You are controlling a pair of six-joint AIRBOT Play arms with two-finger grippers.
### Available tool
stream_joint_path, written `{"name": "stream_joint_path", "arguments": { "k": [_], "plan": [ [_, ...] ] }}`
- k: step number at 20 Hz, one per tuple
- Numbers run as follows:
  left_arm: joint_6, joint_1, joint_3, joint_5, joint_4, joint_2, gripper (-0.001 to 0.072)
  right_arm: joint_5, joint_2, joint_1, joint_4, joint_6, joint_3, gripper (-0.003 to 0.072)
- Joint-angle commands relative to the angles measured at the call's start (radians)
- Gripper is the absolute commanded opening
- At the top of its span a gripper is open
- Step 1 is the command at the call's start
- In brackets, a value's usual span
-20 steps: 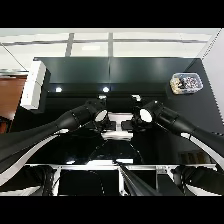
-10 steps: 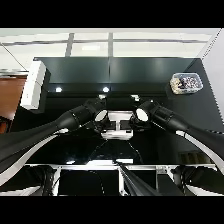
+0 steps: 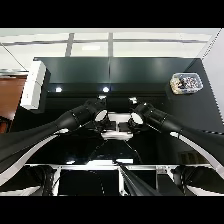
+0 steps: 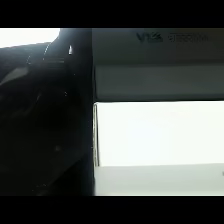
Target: Fold the box and place the chain.
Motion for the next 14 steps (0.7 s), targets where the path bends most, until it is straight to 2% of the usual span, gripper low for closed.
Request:
{"name": "stream_joint_path", "arguments": {
  "k": [1, 4, 5, 6, 7, 8, 9, 13, 14],
  "plan": [
    [0.006, 0.000, 0.001, 0.007, 0.007, 0.000, 0.0028, 0.007, -0.002, 0.003, -0.010, -0.002, 0.002, 0.0012],
    [0.006, 0.000, 0.001, 0.007, 0.007, 0.000, 0.0028, 0.013, -0.002, 0.003, -0.010, -0.003, 0.002, 0.0014],
    [0.006, 0.000, 0.001, 0.007, 0.007, 0.000, 0.0028, 0.014, -0.002, 0.003, -0.010, -0.003, 0.004, 0.0094],
    [0.006, 0.000, 0.001, 0.007, 0.007, 0.000, 0.0028, 0.013, -0.002, 0.001, -0.009, -0.002, 0.008, 0.0256],
    [0.006, 0.000, 0.001, 0.007, 0.007, 0.000, 0.0027, 0.013, -0.002, 0.000, -0.010, -0.001, 0.016, 0.0259],
    [0.006, 0.000, 0.001, 0.007, 0.007, 0.000, 0.0028, 0.013, -0.002, 0.000, -0.010, -0.002, 0.023, 0.0106],
    [0.006, 0.000, 0.001, 0.007, 0.007, 0.000, 0.0028, 0.014, -0.002, 0.000, -0.010, -0.002, 0.024, 0.0013],
    [0.006, 0.000, 0.001, 0.007, 0.007, 0.000, 0.0028, 0.016, -0.001, 0.000, -0.009, -0.002, 0.025, 0.0016],
    [0.006, 0.000, 0.001, 0.007, 0.007, 0.000, 0.0028, 0.016, 0.001, -0.001, -0.010, -0.006, 0.026, 0.0103]
  ]
}}
